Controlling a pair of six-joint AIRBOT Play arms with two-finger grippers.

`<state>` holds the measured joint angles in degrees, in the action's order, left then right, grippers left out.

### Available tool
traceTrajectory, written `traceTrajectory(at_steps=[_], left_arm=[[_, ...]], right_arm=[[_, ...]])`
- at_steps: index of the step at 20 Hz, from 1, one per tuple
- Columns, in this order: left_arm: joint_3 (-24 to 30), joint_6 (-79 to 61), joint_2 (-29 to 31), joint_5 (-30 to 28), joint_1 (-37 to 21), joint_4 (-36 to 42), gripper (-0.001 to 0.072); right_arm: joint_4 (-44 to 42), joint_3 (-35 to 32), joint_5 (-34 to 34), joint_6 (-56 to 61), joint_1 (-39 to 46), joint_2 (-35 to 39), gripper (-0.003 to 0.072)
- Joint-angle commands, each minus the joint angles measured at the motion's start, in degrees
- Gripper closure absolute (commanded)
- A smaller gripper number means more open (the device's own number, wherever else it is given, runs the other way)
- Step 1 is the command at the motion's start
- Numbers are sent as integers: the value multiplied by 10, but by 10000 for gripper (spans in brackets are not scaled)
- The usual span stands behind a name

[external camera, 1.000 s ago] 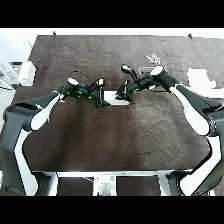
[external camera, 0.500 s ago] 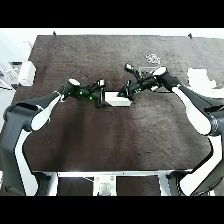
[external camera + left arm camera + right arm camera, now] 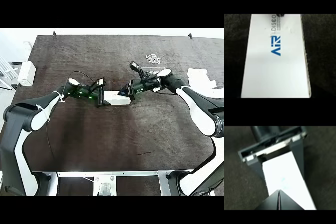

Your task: Fold the box and place the chain.

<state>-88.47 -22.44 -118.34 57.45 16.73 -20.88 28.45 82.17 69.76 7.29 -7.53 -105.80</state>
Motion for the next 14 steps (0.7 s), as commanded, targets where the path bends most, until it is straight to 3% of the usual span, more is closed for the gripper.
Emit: traceTrajectory(at_steps=[1,8,11,14], left_arm=[[0,-1,0,1,0,0,421],[0,-1,0,1,0,-1,421],[0,-1,0,1,0,-1,421],[0,-1,0,0,0,0,421]], right_arm=[[-3,-40,-26,-5,0,1,672],[5,-58,-56,-5,-1,15,673],[-53,-58,-52,-18,-1,89,672],[-55,-63,-52,9,2,205,673]])
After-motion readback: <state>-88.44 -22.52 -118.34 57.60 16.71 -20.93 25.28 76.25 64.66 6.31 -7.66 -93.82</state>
